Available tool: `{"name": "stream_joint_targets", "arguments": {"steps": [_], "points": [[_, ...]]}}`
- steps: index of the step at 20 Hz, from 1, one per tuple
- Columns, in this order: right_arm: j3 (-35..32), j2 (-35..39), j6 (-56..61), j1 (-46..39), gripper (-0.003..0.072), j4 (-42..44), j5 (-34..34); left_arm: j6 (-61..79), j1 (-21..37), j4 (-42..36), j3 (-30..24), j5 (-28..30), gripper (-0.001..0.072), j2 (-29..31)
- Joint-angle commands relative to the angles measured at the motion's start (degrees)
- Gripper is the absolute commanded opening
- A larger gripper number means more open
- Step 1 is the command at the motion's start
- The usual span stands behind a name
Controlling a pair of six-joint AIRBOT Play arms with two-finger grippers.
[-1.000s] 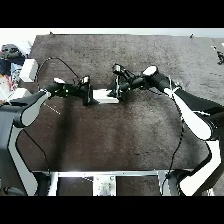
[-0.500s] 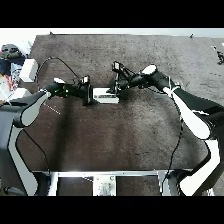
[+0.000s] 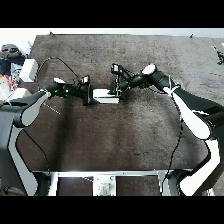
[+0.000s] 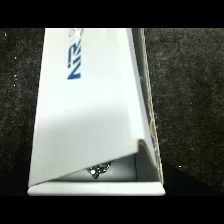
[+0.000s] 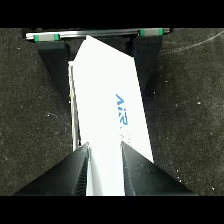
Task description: Fold the box and place the chain.
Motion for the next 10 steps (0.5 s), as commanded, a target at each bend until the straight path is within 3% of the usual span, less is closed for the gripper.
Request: {"name": "stream_joint_targets", "arguments": {"steps": [1, 10], "points": [[0.02, -0.02, 0.28, 0.0, 0.022, -0.98, 0.44, 0.02, 0.02, 0.04, 0.0, -0.04, 0.0285, 0.0], [-0.26, -0.48, 2.43, 1.75, 0.0221, -6.84, 1.27, 0.02, 0.02, 0.04, 0.0, -0.04, 0.0286, 0.0]]}}
